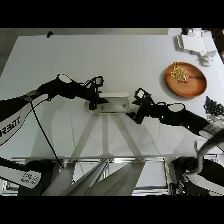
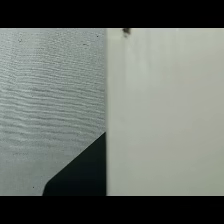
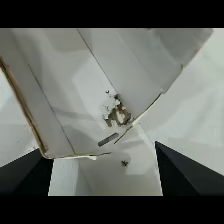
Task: Fold the box and place the chain.
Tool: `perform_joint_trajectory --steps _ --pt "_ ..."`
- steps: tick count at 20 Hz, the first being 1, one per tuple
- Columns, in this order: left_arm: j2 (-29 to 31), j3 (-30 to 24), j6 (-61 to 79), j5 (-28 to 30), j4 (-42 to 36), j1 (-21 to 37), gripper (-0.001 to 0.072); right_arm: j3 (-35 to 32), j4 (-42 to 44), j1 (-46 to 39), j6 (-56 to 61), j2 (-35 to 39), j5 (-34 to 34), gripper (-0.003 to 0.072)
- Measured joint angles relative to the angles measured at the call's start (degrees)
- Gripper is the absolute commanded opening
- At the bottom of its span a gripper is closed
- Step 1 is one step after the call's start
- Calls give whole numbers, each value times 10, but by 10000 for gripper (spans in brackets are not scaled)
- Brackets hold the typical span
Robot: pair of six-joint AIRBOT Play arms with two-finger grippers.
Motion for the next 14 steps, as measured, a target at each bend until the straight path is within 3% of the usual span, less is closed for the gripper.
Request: perform_joint_trajectory --steps 6,14 --pt "0 0 1 -1 0 0 7 57 -116 -2 14 -43 56 705" --pt "0 0 1 -1 0 0 7 125 -145 -32 -52 -114 137 704"
